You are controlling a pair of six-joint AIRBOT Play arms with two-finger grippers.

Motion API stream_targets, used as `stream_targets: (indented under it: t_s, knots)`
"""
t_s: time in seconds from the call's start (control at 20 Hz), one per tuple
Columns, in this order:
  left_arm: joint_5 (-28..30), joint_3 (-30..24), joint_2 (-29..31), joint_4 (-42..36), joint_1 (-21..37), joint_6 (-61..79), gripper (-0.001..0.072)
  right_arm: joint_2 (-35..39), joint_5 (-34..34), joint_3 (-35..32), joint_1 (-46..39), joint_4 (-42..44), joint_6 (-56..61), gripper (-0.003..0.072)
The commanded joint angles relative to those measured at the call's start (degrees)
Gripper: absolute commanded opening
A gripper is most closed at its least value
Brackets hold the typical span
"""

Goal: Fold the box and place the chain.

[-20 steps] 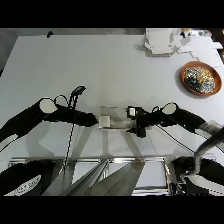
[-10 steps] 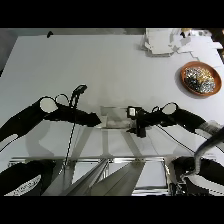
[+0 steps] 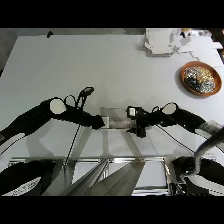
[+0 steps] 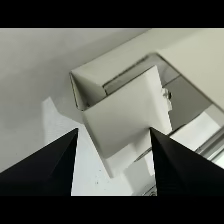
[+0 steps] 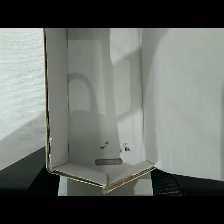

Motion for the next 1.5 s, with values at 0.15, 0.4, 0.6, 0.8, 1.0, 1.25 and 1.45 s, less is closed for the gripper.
stream_targets:
  t_s: [0.15,0.4,0.6,0.8,1.0,1.25,1.45]
  knots:
    - [0.5,5.2,-3.7,8.2,-3.5,-12.8,0.0504,0.0,0.0,0.0,0.0,0.0,0.0,0.0402]
    - [0.5,7.9,-5.2,14.4,-6.4,-24.6,0.0503,0.0,0.0,0.0,0.0,0.0,0.0,0.0402]
    - [0.7,9.1,-8.2,16.2,-9.0,-32.9,0.0489,0.0,0.0,0.0,0.0,0.0,0.0,0.0402]
    - [0.0,9.9,-9.8,17.3,-10.5,-37.0,0.0445,0.0,0.0,0.0,0.0,0.0,0.0,0.0402]
    - [-3.0,13.7,-10.7,24.1,-11.9,-42.9,0.0403,0.0,0.0,0.0,0.0,0.0,0.0,0.0402]
    - [-10.6,18.6,-14.8,28.6,-13.6,-46.9,0.0384,0.0,0.0,0.0,0.0,0.0,0.0,0.0402]
    - [-10.0,18.7,-15.7,31.2,-15.0,-51.1,0.0259,0.0,0.0,0.0,0.0,0.0,0.0,0.0402]
